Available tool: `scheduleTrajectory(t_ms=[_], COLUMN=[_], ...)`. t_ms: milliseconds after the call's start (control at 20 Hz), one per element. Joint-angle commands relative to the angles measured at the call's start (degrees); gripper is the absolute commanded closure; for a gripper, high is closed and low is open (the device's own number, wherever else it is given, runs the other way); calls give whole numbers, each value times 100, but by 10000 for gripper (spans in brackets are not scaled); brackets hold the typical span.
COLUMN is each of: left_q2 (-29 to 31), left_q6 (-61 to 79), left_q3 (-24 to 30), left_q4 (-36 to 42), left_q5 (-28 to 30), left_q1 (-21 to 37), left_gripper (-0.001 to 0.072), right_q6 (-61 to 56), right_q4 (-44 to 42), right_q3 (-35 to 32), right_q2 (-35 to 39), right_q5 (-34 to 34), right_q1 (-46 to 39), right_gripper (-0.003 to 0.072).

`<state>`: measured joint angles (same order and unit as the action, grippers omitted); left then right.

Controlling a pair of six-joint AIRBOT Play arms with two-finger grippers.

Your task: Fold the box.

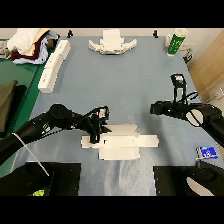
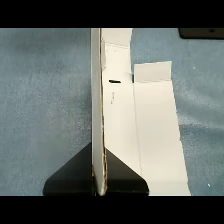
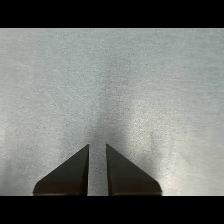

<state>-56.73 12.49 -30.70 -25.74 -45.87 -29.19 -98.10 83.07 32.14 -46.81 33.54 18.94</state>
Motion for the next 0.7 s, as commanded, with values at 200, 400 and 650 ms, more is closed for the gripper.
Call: scheduleTrajectory(t_ms=[200, 400, 650], left_q2=[-402, -437, -437], left_q6=[-55, -203, -280], left_q3=[-13, 22, 28], left_q4=[11, 0, 0], left_q5=[-44, -125, -291], left_q1=[24, 24, 24], left_gripper=[695, 695, 695], right_q6=[0, 0, 2], right_q4=[0, -2, -149], right_q3=[2, 4, 4], right_q2=[-2, -2, -2], right_q5=[4, 4, 4], right_q1=[-2, -2, -2], right_gripper=[528, 528, 528])
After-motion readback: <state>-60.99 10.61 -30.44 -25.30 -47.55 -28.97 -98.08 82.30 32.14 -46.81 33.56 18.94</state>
